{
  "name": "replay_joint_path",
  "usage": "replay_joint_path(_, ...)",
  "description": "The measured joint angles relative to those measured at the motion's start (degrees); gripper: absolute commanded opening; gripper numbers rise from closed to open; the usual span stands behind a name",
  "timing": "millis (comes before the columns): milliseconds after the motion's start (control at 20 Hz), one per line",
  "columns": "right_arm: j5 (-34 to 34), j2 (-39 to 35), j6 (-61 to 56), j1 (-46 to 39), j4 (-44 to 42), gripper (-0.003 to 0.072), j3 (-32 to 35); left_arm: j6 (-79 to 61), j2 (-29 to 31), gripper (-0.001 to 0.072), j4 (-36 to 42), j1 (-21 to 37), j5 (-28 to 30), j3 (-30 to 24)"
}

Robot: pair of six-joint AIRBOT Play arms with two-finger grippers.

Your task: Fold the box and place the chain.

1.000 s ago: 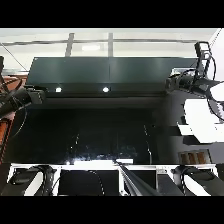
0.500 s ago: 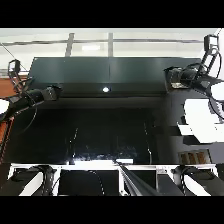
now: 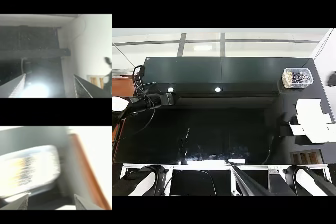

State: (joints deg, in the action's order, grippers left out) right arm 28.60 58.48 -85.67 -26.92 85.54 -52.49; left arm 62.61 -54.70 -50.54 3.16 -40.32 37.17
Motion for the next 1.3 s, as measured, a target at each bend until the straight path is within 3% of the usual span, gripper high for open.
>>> replay_joint_path(200,1.55,4.61,-2.95,-17.40,-3.85,0.0631,-3.37,-3.63,-0.09,0.0709,-0.02,-1.31,-0.87,0.00)
replay_joint_path(300,7.45,9.75,0.00,-23.67,-7.19,0.0631,-8.11,-4.48,-0.09,0.0709,-0.11,-1.68,-0.85,0.00)
replay_joint_path(400,17.55,16.65,7.89,-28.06,-12.26,0.0632,-14.19,-5.05,-0.11,0.0709,-0.20,-1.88,-0.72,0.00)
replay_joint_path(550,32.87,27.39,14.99,-31.95,-17.62,0.0632,-22.99,-5.25,-0.11,0.0709,-0.55,-2.03,-0.17,0.00)
replay_joint_path(650,39.58,32.59,16.41,-33.14,-17.55,0.0632,-27.12,-5.27,-0.11,0.0709,-0.39,-2.14,-0.20,0.00)
replay_joint_path(1050,49.40,40.48,24.22,-34.40,-13.75,0.0630,-31.61,-5.31,-0.17,0.0708,0.22,-2.97,0.00,0.00)
replay_joint_path(1150,50.71,41.05,26.75,-34.40,-14.82,0.0476,-31.76,-5.29,-0.17,0.0708,0.28,-2.99,0.02,0.00)
replay_joint_path(1200,51.30,41.24,27.52,-34.40,-15.32,0.0473,-31.80,-5.29,-0.17,0.0708,0.28,-2.99,0.04,0.00)
replay_joint_path(1300,52.28,41.40,28.68,-34.40,-15.78,0.0111,-31.87,-5.27,-0.17,0.0708,0.28,-2.99,0.04,0.00)
